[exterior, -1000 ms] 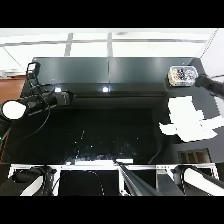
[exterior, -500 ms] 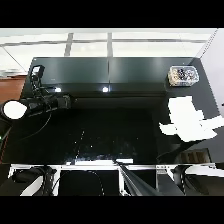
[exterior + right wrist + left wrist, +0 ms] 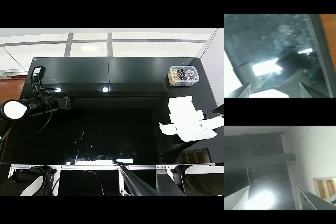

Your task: Fold the box and place the chain.

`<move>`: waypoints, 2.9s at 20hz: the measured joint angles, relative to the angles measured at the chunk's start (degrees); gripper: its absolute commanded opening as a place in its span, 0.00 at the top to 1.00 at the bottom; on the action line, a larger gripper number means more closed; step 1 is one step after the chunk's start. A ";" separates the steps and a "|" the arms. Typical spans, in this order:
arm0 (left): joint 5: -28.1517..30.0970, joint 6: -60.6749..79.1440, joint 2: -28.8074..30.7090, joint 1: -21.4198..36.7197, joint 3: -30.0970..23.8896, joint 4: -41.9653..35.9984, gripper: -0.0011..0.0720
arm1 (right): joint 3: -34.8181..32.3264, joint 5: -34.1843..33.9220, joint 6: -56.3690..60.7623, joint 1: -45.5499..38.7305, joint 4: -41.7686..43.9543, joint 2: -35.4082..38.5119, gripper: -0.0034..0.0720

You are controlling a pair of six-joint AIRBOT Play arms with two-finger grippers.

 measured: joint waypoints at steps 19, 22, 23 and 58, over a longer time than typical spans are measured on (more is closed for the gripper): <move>-1.40 0.00 -0.04 0.00 -0.02 0.00 0.02 | -13.31 6.03 -2.93 6.91 0.59 15.58 0.88; -1.03 0.02 -0.39 0.00 0.00 0.00 0.02 | -23.08 2.05 -3.13 12.83 11.61 25.11 0.88; -1.03 0.00 -0.57 0.00 -0.02 0.00 0.02 | -26.67 0.22 -3.13 15.93 15.61 28.50 0.88; -43.47 43.41 -46.95 -1.31 23.30 -28.41 0.89 | -53.16 -52.17 8.72 78.73 38.99 46.45 0.92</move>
